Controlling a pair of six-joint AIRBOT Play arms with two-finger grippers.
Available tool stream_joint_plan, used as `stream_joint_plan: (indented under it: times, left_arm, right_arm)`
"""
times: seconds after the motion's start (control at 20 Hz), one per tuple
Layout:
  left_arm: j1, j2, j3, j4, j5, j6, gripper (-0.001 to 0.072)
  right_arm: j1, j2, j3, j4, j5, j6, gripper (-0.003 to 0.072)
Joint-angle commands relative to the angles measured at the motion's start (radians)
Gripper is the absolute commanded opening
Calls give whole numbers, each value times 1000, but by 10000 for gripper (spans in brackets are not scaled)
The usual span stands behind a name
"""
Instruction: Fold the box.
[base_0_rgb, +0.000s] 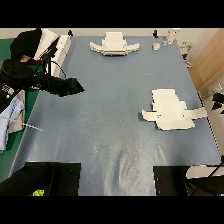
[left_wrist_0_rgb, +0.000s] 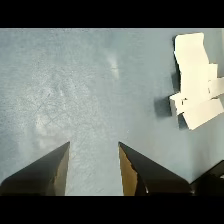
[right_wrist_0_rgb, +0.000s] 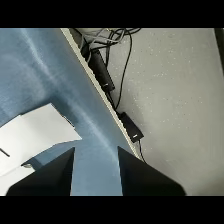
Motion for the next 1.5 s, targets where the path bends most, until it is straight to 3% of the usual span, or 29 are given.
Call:
stream_joint_plan:
  times: [0.0,0.25,0.45,0.5,0.65,0.85,1.0,1.2,1.4,1.45]
  left_arm:
    - [1,-1,0,-6,6,0,450]
    - [1,-1,0,-6,-2,0,449]
    - [1,-1,0,-24,-1,0,449]
    - [1,-1,0,-28,-1,0,449]
    - [1,-1,0,-27,-2,0,449]
    - [1,-1,0,-27,8,0,448]
    - [3,-1,0,-26,-2,1,448]
    - [3,-1,0,-19,-67,2,448]
    - [3,-1,0,4,-147,31,448]
    - [3,-1,0,4,-155,36,449]
  right_arm:
    - [-79,-86,72,333,-50,-213,420]
    - [-102,-243,148,373,-117,-307,420]
    - [-101,-292,153,394,-164,-383,413]
    - [-101,-291,153,433,-206,-431,279]
    - [-100,-285,153,556,-323,-486,4]
    - [-39,-258,127,732,-349,-439,2]
    - [80,-155,-8,765,-250,-386,2]
    - [327,95,-311,757,-8,-254,2]
    - [576,350,-549,634,202,-5,5]
    - [619,386,-576,589,222,48,73]
